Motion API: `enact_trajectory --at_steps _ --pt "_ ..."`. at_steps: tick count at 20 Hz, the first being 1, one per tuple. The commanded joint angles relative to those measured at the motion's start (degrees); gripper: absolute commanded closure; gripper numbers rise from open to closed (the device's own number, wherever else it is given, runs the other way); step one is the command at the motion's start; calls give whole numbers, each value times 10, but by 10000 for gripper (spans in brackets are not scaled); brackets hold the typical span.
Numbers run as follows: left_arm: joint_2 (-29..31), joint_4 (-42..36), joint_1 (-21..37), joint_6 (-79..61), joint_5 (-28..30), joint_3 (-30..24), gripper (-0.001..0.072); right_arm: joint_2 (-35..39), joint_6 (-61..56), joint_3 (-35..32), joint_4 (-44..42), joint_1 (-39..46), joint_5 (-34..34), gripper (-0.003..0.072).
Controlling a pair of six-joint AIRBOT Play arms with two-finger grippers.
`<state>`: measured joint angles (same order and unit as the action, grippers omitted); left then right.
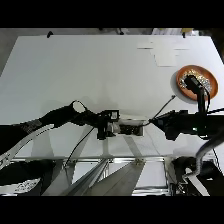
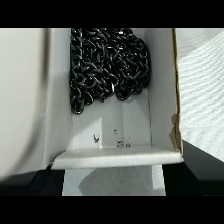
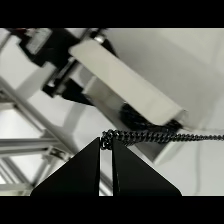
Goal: Fold the box and place the chain.
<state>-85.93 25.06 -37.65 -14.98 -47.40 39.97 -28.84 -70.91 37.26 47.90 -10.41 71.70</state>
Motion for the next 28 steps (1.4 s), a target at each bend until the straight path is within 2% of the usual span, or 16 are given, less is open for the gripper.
enact_trajectory --at_steps 1,7,10,19,28 --pt "0 0 0 0 0 0 540 7 25 0 -76 0 1 666" --pt "0 0 0 0 0 0 540 7 45 -9 -82 0 -38 666" --pt "0 0 0 0 0 0 540 -2 90 -32 -120 0 -43 665" --pt "0 0 0 0 0 0 540 -67 162 -68 -123 -2 -55 665" --pt "0 0 0 0 0 0 540 -149 172 -79 -89 -114 -143 665"
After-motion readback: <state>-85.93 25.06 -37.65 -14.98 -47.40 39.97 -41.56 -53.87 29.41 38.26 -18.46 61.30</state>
